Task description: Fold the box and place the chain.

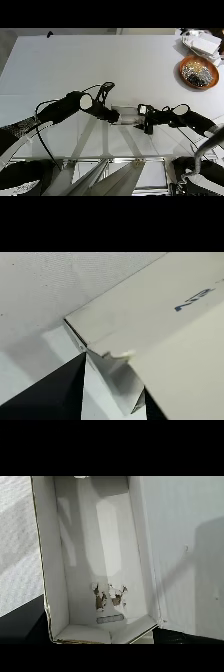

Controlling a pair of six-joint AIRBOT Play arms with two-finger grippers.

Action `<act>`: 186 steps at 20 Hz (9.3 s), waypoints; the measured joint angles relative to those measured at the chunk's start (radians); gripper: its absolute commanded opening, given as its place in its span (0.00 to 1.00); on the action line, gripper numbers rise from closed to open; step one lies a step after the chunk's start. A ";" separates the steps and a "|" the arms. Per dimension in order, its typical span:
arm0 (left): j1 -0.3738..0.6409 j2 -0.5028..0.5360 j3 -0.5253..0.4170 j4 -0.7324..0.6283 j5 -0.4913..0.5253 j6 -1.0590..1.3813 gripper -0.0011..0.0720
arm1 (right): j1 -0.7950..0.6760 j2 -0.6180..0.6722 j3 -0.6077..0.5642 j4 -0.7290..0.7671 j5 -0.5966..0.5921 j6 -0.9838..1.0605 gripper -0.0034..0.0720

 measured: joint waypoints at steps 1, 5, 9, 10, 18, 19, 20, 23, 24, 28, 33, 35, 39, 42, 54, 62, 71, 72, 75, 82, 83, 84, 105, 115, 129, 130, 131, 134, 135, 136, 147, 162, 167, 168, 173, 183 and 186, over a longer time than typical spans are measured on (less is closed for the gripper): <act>-0.007 -0.002 0.010 0.024 0.000 -0.030 0.55 | 0.000 0.000 0.000 0.000 0.000 0.000 0.68; -0.038 -0.015 0.066 0.126 -0.034 -0.156 0.55 | 0.000 0.000 0.000 0.000 0.000 0.000 0.68; -0.066 -0.059 0.133 0.203 -0.105 -0.285 0.54 | 0.000 0.000 0.000 -0.001 0.000 0.000 0.68; -0.073 -0.069 0.143 0.219 -0.121 -0.332 0.54 | 0.000 0.000 0.000 0.000 0.000 0.000 0.68; -0.108 -0.120 0.206 0.309 -0.209 -0.597 0.52 | 0.000 0.000 0.000 -0.001 0.000 0.000 0.68; -0.111 -0.133 0.224 0.315 -0.229 -0.612 0.52 | 0.000 0.000 0.000 -0.001 0.000 0.000 0.68; -0.115 -0.147 0.243 0.319 -0.246 -0.623 0.52 | 0.000 0.000 0.000 -0.001 0.000 0.000 0.68; -0.129 -0.182 0.276 0.331 -0.300 -0.644 0.38 | 0.000 0.000 0.000 -0.001 0.000 0.000 0.68; -0.134 -0.190 0.282 0.336 -0.314 -0.649 0.38 | 0.000 0.000 0.000 -0.001 0.000 -0.001 0.68; -0.152 -0.210 0.293 0.361 -0.322 -0.683 0.38 | 0.000 0.000 0.000 -0.001 0.000 -0.001 0.68; -0.163 -0.235 0.296 0.375 -0.312 -0.715 0.30 | 0.000 0.000 0.000 -0.001 0.000 -0.001 0.68; -0.167 -0.242 0.296 0.380 -0.312 -0.721 0.12 | 0.000 0.000 0.000 -0.001 0.000 -0.001 0.68; -0.169 -0.246 0.297 0.381 -0.317 -0.753 0.02 | 0.000 0.000 0.000 -0.001 0.002 0.000 0.68; -0.171 -0.248 0.297 0.380 -0.315 -0.760 0.12 | 0.000 0.000 0.000 -0.001 0.002 0.000 0.68; -0.171 -0.248 0.296 0.373 -0.306 -0.768 0.05 | -0.001 0.000 0.000 -0.001 0.001 -0.001 0.68; -0.156 -0.183 0.298 0.347 -0.303 -0.668 0.51 | 0.000 0.000 0.000 -0.001 -0.003 0.000 0.68; -0.100 -0.069 0.281 0.349 -0.378 -0.363 0.97 | 0.000 0.000 0.000 -0.001 -0.001 -0.001 0.68; -0.090 -0.046 0.271 0.348 -0.401 -0.283 0.97 | 0.000 0.000 0.000 -0.001 -0.001 -0.001 0.68; -0.061 0.056 0.198 0.335 -0.433 0.071 0.97 | 0.000 0.000 0.000 -0.001 0.000 -0.001 0.68; 0.127 0.221 -0.096 0.016 -0.323 1.123 0.97 | 0.000 0.000 0.000 -0.001 0.000 -0.001 0.68; 0.160 0.205 -0.115 -0.035 -0.310 1.215 0.97 | 0.000 0.000 0.000 -0.001 0.000 -0.001 0.68; 0.186 0.183 -0.129 -0.082 -0.293 1.293 0.97 | 0.000 0.000 0.000 -0.001 0.000 -0.001 0.68; 0.179 -0.032 -0.141 -0.407 -0.033 1.773 0.97 | 0.000 0.000 0.000 -0.002 0.003 -0.001 0.68; 0.168 -0.067 -0.141 -0.486 -0.024 1.776 0.97 | 0.000 0.000 0.000 -0.002 0.003 -0.001 0.68; 0.156 -0.109 -0.149 -0.521 -0.029 1.779 0.96 | 0.000 0.000 -0.001 -0.002 0.004 -0.003 0.68; 0.159 -0.110 -0.151 -0.521 -0.030 1.783 0.96 | 0.000 0.000 -0.001 -0.002 0.003 -0.002 0.68; 0.162 -0.110 -0.152 -0.519 -0.030 1.788 0.96 | 0.000 0.000 -0.001 -0.002 0.003 -0.001 0.68; 0.164 -0.110 -0.153 -0.534 -0.028 1.802 0.96 | 0.000 0.000 -0.001 -0.001 0.002 0.000 0.68; 0.164 -0.110 -0.153 -0.545 -0.026 1.806 0.96 | 0.000 0.000 -0.001 -0.001 0.002 0.001 0.68; 0.164 -0.110 -0.154 -0.555 -0.023 1.810 0.96 | 0.000 0.000 -0.001 0.000 0.001 0.002 0.68; 0.143 -0.130 -0.153 -0.590 0.000 1.837 0.19 | 0.000 0.000 -0.001 -0.001 0.002 0.000 0.68; 0.135 -0.137 -0.153 -0.582 -0.015 1.832 0.20 | 0.000 0.000 -0.001 -0.002 0.002 -0.001 0.68; 0.135 -0.137 -0.153 -0.581 -0.020 1.831 0.20 | 0.000 0.000 -0.001 -0.002 0.002 -0.001 0.68; 0.135 -0.137 -0.153 -0.581 -0.021 1.831 0.20 | 0.000 0.000 -0.001 -0.002 0.002 -0.001 0.68; 0.135 -0.137 -0.153 -0.581 -0.021 1.831 0.20 | 0.000 0.000 -0.001 -0.001 0.003 0.000 0.77; 0.133 -0.137 -0.154 -0.582 -0.029 1.831 0.20 | 0.000 0.059 0.000 -0.082 0.019 0.066 0.99; 0.133 -0.137 -0.154 -0.582 -0.027 1.832 0.20 | 0.000 0.114 0.000 -0.171 0.023 0.143 0.99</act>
